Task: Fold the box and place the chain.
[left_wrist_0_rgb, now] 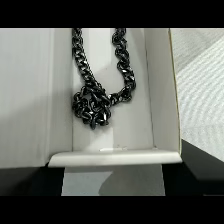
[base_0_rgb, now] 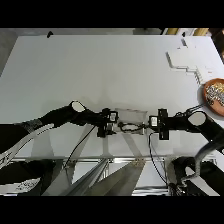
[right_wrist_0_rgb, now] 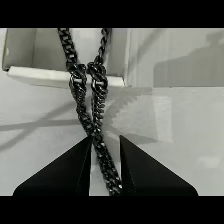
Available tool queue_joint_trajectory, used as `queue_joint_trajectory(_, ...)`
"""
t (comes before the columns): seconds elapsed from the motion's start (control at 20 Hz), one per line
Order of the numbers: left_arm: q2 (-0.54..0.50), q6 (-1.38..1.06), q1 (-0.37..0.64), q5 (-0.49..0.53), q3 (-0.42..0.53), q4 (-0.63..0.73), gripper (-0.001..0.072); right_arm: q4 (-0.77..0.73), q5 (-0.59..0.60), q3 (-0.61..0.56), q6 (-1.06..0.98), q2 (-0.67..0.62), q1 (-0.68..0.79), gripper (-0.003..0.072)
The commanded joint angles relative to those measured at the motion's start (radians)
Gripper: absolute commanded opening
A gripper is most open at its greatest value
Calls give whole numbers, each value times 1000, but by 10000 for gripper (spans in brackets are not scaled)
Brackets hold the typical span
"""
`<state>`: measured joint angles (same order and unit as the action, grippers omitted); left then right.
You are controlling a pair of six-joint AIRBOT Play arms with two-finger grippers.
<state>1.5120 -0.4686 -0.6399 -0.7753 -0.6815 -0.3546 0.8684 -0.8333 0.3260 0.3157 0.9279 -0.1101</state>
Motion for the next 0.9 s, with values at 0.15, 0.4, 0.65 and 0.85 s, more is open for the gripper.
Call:
queue_joint_trajectory(0.15, -1, 0, 0, 0, -1, 0, 402, -45, 16, -1, 37, 51, 1, 158)
queue_joint_trajectory(0.4, -1, 0, 0, 0, -1, 0, 402, -40, 16, -1, -12, 42, -60, 17)
queue_joint_trajectory(0.65, -1, 0, 0, 0, -1, -1, 402, 151, -35, 0, -344, -211, -93, 16)
queue_joint_trajectory(0.85, -1, 0, 0, 0, -1, 0, 402, 19, -162, -1, -395, -447, -93, 16)
